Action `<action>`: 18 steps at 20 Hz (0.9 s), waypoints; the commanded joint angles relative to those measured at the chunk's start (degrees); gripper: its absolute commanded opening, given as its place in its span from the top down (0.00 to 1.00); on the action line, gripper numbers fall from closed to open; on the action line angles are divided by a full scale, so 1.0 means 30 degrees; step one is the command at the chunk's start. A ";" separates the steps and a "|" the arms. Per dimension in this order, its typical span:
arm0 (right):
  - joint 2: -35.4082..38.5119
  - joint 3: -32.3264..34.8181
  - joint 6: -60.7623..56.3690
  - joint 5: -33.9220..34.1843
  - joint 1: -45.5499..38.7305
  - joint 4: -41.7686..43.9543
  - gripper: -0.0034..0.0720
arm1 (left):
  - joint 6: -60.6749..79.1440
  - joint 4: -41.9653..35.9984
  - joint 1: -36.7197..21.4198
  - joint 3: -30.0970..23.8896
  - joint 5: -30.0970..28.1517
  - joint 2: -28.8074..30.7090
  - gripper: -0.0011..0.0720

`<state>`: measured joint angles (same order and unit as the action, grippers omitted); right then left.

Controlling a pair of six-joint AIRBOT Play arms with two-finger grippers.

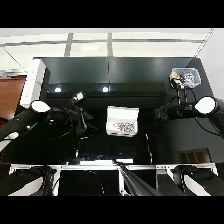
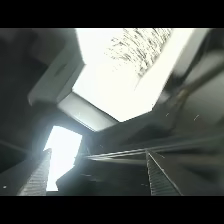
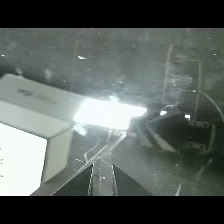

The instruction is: Fold the box and place the chain.

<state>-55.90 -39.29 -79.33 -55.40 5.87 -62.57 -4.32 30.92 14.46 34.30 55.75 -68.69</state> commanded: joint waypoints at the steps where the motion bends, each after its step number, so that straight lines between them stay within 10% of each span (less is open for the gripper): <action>1: 0.0007 0.0007 0.0000 0.0029 0.0029 0.0408 0.79 | 0.6127 -0.0313 0.1166 0.0379 -0.0940 -0.1494 0.00; 18: 0.0007 0.0007 0.0000 0.0029 0.0029 0.0415 0.79 | 0.5442 0.0525 0.3497 0.3111 -0.1319 -0.4867 0.01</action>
<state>-55.90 -39.29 -79.33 -55.35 5.91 -61.34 13.19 32.95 24.21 43.31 53.56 -82.98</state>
